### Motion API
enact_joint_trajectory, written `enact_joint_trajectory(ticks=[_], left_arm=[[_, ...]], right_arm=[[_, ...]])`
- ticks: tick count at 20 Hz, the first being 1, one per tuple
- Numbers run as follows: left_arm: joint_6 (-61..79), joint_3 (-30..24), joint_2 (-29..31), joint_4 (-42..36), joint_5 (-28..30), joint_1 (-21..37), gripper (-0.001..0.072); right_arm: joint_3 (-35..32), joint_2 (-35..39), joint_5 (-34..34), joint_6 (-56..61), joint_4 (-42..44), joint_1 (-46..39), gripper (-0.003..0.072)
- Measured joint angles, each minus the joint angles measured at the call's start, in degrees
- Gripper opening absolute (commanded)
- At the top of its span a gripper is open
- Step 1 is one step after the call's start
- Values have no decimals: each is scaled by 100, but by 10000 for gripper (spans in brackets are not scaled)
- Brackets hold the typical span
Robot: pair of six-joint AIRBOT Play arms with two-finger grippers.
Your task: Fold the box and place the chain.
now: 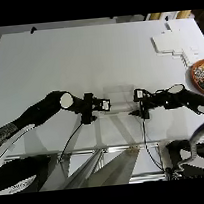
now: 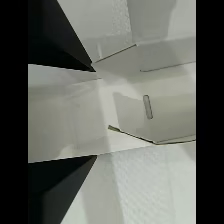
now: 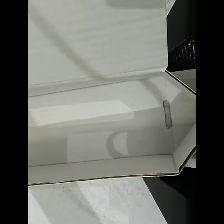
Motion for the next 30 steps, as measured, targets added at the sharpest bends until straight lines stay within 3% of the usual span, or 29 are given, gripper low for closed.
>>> enact_joint_trajectory(ticks=[10, 12, 14, 16, 18, 20, 22, 30], left_arm=[[-57, -37, -70, -374, 251, -188, 539], [-103, -37, -127, -413, 299, -190, 385], [-129, -39, -188, -466, 341, -192, 378], [-142, -39, -240, -511, 389, -192, 306], [-142, -39, -269, -544, 439, -192, 305], [-140, -39, -282, -564, 538, -197, 188], [-136, -39, -293, -568, 656, -203, 138], [-111, -39, -310, -811, 835, -240, 136]], right_arm=[[0, 0, 0, 0, 0, 0, 440], [0, 0, 0, 0, 0, 0, 440], [0, 0, 2, 0, 0, 0, 440], [0, 0, 2, 0, 0, 0, 440], [0, 2, 0, 0, 0, 0, 440], [0, 0, 0, 4, 2, 0, 440], [0, 0, 0, 4, 2, 0, 440], [0, 0, 2, 0, 0, 0, 440]])
